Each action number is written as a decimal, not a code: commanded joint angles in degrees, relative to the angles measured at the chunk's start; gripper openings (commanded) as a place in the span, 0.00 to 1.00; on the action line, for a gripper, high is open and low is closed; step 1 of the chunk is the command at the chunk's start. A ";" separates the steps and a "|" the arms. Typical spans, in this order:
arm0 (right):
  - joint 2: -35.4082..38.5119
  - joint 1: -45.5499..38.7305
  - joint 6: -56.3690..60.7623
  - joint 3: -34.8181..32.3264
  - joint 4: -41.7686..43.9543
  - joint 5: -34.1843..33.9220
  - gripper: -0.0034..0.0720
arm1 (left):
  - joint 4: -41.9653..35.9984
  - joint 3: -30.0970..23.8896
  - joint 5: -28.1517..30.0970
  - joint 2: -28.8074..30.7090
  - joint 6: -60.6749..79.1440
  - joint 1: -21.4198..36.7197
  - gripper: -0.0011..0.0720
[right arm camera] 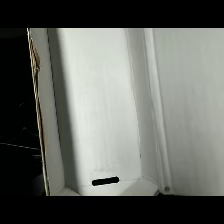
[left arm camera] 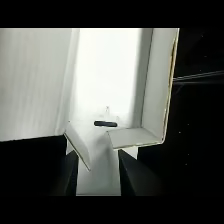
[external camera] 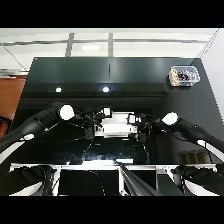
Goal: Fold the box and place the chain.
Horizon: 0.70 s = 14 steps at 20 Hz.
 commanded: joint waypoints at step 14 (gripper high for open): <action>-0.04 -0.02 0.07 0.02 0.07 -0.04 0.26 | 5.33 4.00 -3.10 0.63 -12.09 0.00 0.67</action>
